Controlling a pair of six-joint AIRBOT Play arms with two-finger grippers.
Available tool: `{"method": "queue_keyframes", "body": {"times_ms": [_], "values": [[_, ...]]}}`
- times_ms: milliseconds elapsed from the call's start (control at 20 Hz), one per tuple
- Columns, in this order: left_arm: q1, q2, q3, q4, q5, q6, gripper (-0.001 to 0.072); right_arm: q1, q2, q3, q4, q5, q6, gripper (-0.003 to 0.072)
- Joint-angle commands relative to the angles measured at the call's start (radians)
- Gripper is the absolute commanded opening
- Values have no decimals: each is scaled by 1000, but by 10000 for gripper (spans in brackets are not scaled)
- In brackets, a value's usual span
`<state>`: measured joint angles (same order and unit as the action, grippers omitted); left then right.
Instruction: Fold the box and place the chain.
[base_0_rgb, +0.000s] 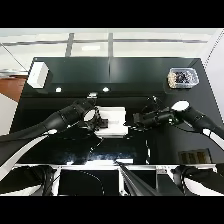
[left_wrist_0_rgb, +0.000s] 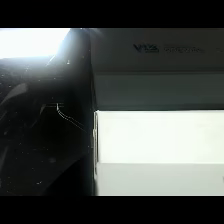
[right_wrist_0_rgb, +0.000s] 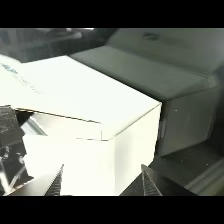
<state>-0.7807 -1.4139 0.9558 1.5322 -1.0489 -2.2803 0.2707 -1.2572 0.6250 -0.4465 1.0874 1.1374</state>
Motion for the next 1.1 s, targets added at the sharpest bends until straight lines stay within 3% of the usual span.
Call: {"method": "queue_keyframes", "body": {"times_ms": [0, 200, 450, 800, 850, 1050], "values": [[0, 0, 0, 0, -1, 0, 25, 89, -1, 43, -96, -73, 103, 563], [0, 0, 0, 0, -1, 0, 25, 220, -1, 119, -274, -169, 278, 539], [0, 0, 0, 0, -3, 0, 25, 321, -1, 206, -523, -179, 524, 537], [0, 0, 0, 0, -2, 0, 25, 360, -1, 212, -581, -182, 614, 533], [0, 0, 0, 0, -2, 0, 25, 362, -1, 212, -587, -183, 618, 437], [0, 0, 0, 0, -2, 0, 25, 398, -2, 212, -680, -193, 701, 437]]}}
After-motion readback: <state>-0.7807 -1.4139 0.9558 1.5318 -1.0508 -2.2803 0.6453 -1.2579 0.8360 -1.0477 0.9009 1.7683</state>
